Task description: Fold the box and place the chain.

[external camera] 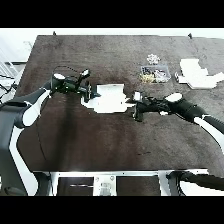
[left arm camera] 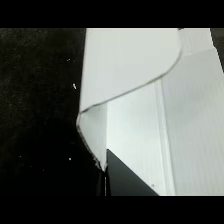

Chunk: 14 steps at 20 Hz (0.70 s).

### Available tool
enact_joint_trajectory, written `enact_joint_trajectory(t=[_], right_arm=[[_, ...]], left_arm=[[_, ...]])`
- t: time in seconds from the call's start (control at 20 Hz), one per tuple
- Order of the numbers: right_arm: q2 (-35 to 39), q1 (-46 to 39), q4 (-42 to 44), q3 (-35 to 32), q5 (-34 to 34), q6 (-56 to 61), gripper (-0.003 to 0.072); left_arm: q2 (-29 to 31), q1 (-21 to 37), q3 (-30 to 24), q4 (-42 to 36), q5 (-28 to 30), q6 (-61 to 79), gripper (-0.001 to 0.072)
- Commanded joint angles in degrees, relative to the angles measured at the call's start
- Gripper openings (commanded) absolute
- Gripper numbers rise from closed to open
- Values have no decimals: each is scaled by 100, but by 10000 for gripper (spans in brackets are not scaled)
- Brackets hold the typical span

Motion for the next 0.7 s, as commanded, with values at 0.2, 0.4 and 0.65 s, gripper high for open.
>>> enact_joint_trajectory(t=[0.2, 0.4, 0.65], right_arm=[[-282, 389, -306, 2, -713, -7, 639], [-479, 409, 107, 24, -1270, -7, 639], [-505, 378, 540, 203, -1567, -9, 638]], left_arm=[[0, -2, 4, -7, 2, 0, 19], [0, -2, 4, -9, 4, -2, 19], [0, -2, 4, -9, 4, 0, 19]])
